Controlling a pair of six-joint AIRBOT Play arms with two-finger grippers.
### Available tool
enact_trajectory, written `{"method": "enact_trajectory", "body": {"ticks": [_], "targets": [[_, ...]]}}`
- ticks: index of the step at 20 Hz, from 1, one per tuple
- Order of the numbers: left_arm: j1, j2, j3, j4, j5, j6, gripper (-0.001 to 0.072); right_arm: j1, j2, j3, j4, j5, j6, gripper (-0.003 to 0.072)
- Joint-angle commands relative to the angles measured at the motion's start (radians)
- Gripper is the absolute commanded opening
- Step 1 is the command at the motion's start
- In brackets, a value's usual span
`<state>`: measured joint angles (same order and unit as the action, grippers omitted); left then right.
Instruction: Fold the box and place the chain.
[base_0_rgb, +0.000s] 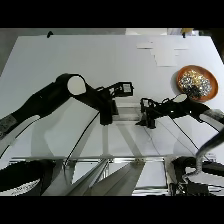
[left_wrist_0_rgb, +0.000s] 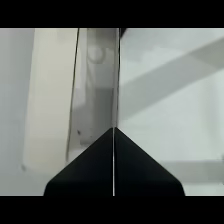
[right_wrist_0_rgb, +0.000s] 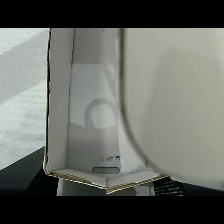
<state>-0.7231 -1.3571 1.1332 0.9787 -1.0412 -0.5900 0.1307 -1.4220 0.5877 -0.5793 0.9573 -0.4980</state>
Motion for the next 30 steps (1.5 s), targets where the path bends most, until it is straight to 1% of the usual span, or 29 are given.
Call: {"method": "enact_trajectory", "body": {"ticks": [1, 3, 4, 6, 8, 12, 14, 16, 18, 19, 22, 24, 26, 30], "targets": [[-0.040, -0.048, 0.000, 0.000, 0.261, -0.093, 0.0003, 0.000, 0.001, 0.000, 0.000, 0.000, 0.000, 0.0411], [-0.023, -0.081, 0.000, 0.002, 0.365, -0.174, 0.0003, 0.000, 0.001, 0.000, 0.000, 0.000, 0.000, 0.0411], [-0.012, -0.098, 0.000, 0.002, 0.394, -0.204, 0.0003, 0.000, 0.001, 0.000, 0.000, 0.000, 0.000, 0.0411], [0.008, -0.133, 0.000, 0.002, 0.412, -0.260, 0.0003, 0.000, 0.001, 0.000, 0.000, 0.000, 0.000, 0.0411], [0.017, -0.173, 0.000, 0.005, 0.382, -0.313, 0.0003, 0.000, 0.001, 0.000, 0.000, 0.000, 0.000, 0.0411], [0.015, -0.239, 0.000, 0.006, 0.247, -0.315, 0.0002, 0.000, 0.001, 0.000, 0.000, 0.000, 0.000, 0.0411], [0.015, -0.249, 0.000, 0.006, 0.220, -0.315, 0.0002, 0.000, 0.001, 0.000, 0.000, 0.000, 0.000, 0.0411], [0.015, -0.240, 0.001, 0.005, 0.217, -0.315, 0.0002, 0.000, 0.001, 0.000, 0.000, 0.000, 0.000, 0.0411], [0.019, -0.207, 0.001, 0.006, 0.217, -0.309, 0.0002, 0.000, 0.001, 0.000, 0.000, 0.000, 0.000, 0.0411], [0.020, -0.178, 0.001, 0.016, 0.217, -0.308, 0.0002, 0.000, 0.001, 0.000, 0.000, 0.000, 0.000, 0.0411], [0.020, -0.070, 0.001, 0.115, 0.194, -0.309, 0.0002, 0.000, 0.001, 0.000, 0.000, 0.000, 0.000, 0.0411], [0.019, -0.002, 0.001, 0.182, 0.144, -0.309, 0.0002, 0.000, 0.001, 0.000, 0.000, 0.000, 0.000, 0.0411], [0.019, 0.032, 0.001, 0.219, 0.072, -0.308, 0.0002, 0.000, 0.001, 0.000, 0.000, 0.000, 0.000, 0.0411], [0.017, -0.003, 0.000, 0.261, -0.064, -0.265, 0.0002, 0.000, 0.001, 0.000, 0.000, 0.000, 0.000, 0.0411]]}}
